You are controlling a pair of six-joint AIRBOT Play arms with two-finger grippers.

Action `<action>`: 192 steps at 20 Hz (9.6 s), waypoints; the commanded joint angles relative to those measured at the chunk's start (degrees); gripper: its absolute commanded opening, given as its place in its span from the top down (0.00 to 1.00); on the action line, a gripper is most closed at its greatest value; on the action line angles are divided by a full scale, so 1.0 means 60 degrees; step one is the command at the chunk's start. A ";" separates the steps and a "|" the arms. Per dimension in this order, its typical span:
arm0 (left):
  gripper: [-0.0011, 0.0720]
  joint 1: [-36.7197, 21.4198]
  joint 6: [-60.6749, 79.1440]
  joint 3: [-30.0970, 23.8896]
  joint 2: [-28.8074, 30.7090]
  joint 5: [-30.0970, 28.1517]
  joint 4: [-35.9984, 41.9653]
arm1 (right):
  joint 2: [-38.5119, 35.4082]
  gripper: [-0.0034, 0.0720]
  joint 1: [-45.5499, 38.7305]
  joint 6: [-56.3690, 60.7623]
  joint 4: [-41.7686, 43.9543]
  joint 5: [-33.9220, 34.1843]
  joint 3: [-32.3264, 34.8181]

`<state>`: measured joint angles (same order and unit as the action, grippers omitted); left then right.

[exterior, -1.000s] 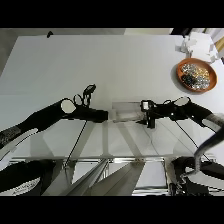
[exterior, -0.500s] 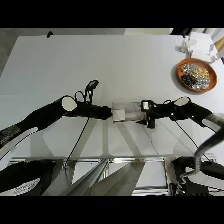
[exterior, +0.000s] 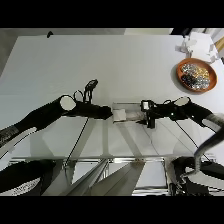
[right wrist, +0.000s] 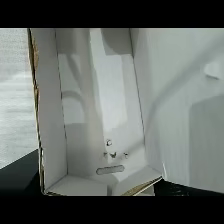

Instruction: Fold the box and place the chain.

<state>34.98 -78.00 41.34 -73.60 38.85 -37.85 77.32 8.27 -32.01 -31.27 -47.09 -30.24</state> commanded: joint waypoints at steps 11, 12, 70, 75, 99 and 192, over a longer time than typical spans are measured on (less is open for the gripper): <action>0.42 0.0579 -0.1960 0.0437 -0.0382 0.0135 -0.1118 | -0.0007 0.41 -0.0004 0.0004 0.0004 -0.0007 0.0000; 0.42 0.0707 -0.2499 0.0718 -0.0623 0.0200 -0.1563 | -0.0007 0.41 -0.0004 0.0000 0.0004 -0.0007 0.0000; 0.97 0.2896 -1.1402 0.6164 -0.4430 0.5213 -0.7879 | -0.0007 0.41 -0.0004 0.0004 0.0004 -0.0007 0.0000; 0.67 0.2616 -1.0513 0.6167 -0.4288 0.5570 -0.7552 | -0.0007 0.41 -0.0004 0.0004 0.0004 -0.0007 0.0000; 0.04 -0.0448 1.4003 0.1213 -0.1599 0.1417 -0.0488 | -0.0007 0.41 -0.0004 0.0004 0.0004 -0.0007 0.0000; 0.70 -0.0044 1.5074 0.0976 -0.2947 0.0925 0.1880 | -0.2098 0.94 0.1319 0.8710 -0.0350 0.2954 -0.0040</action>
<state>34.74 12.69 47.20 -91.33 44.38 -26.65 66.50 16.12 19.51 -31.59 -27.86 -30.26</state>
